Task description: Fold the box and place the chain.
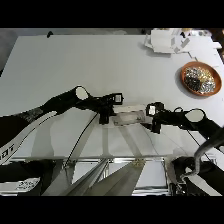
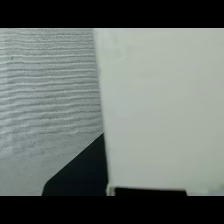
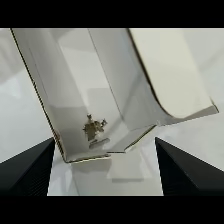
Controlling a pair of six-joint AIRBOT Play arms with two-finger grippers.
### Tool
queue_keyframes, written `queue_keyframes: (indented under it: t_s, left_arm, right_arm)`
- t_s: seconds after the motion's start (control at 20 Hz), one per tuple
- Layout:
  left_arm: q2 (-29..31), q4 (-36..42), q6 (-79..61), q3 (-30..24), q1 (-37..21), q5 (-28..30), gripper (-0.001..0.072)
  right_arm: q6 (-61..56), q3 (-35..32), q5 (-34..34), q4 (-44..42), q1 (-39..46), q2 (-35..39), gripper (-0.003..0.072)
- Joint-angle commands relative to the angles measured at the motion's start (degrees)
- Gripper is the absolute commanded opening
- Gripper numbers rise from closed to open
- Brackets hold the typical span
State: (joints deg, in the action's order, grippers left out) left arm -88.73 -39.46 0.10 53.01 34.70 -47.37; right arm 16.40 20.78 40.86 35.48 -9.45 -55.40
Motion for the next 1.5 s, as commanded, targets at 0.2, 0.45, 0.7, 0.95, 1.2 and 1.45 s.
queue_keyframes:
  t_s: [0.2,0.45,0.7,0.95,1.2,1.45]
  left_arm:
    - [0.0,0.0,0.0,0.0,0.0,0.0,0.0010]
    - [0.0,0.0,0.0,0.0,0.0,0.0,0.0010]
    - [0.0,0.0,0.0,0.0,0.0,0.0,0.0010]
    - [0.0,0.0,0.0,0.0,0.0,0.0,0.0010]
    - [0.0,0.0,0.0,0.0,0.0,0.0,0.0010]
    - [0.0,0.0,0.0,0.0,0.0,0.0,0.0010]
  right_arm:
    - [8.4,5.2,9.6,-4.1,2.4,-9.1,0.0702]
    - [10.7,5.3,9.8,-4.4,2.4,-13.0,0.0700]
    - [13.4,5.3,10.1,-4.6,2.4,-15.2,0.0685]
    - [16.9,5.3,10.7,-6.7,2.4,-18.1,0.0642]
    - [17.1,5.3,9.2,-6.6,2.4,-19.0,0.0506]
    - [17.1,5.3,9.0,-6.6,2.4,-19.7,0.0425]
